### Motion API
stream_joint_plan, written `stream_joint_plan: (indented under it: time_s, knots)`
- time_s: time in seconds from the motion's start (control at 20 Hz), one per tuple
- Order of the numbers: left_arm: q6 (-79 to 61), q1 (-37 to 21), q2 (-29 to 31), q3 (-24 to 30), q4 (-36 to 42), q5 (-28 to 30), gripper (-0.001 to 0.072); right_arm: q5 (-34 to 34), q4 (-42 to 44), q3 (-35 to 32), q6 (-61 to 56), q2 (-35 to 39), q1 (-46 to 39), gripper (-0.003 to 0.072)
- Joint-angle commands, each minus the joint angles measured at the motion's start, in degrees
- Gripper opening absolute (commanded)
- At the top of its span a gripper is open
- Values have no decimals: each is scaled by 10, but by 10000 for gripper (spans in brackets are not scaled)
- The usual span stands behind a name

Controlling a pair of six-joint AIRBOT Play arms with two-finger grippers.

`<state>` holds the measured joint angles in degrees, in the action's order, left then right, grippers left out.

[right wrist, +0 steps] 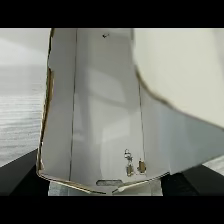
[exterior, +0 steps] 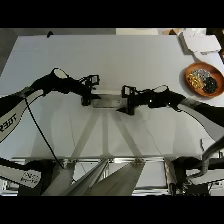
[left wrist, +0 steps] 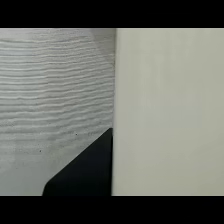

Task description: Fold the box and place the chain.

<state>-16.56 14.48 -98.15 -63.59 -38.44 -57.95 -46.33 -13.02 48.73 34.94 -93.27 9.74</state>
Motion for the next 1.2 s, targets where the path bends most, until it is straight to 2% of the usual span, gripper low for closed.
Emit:
stream_joint_plan:
  time_s: [0.0,0.3,0.9,1.15]
  knots:
    - [0,0,0,0,1,1,13,-14,-9,17,-38,-13,-13,688]
    - [0,0,0,0,1,1,13,-52,-68,49,-81,-32,-13,688]
    - [0,0,0,0,1,1,13,-18,-87,52,-110,-32,3,688]
    - [0,0,0,0,1,1,13,-21,-58,52,-106,-33,3,688]
